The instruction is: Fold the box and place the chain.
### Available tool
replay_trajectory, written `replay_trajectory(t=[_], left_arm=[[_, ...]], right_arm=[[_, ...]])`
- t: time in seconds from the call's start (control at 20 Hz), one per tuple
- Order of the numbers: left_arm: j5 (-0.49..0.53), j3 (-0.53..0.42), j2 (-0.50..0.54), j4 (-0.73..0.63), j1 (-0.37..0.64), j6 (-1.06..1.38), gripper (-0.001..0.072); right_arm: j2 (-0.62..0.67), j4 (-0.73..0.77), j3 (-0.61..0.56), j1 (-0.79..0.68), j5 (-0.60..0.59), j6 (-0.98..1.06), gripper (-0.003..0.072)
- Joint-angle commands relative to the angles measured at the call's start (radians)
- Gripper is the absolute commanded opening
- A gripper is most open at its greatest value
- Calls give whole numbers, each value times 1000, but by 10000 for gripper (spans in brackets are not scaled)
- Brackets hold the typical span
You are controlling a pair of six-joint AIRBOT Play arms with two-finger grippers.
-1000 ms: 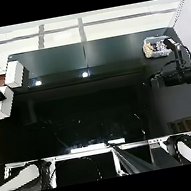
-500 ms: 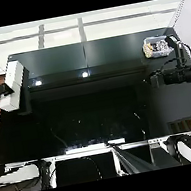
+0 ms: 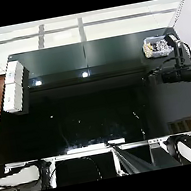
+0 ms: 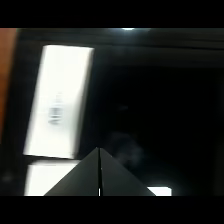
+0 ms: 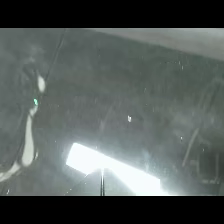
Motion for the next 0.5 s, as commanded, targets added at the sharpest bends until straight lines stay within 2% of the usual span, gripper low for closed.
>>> replay_trajectory(t=[0.0,0.05,0.15,0.25,0.35,0.45], left_arm=[[-121,-5,58,-128,-155,-65,21],[-56,-98,109,-131,-233,-65,21],[131,-342,235,-119,-376,-81,22],[306,-606,374,-98,-467,-119,22],[404,-828,511,-103,-514,-170,23],[443,-969,623,-102,-525,-184,23]], right_arm=[[-4,-15,-31,60,-204,0,14],[-14,-33,-48,70,-264,1,14],[-39,-63,-82,69,-326,8,14],[-46,-116,-97,68,-315,7,15],[-46,-120,-97,68,-306,8,14],[-46,-120,-97,68,-306,8,15]])
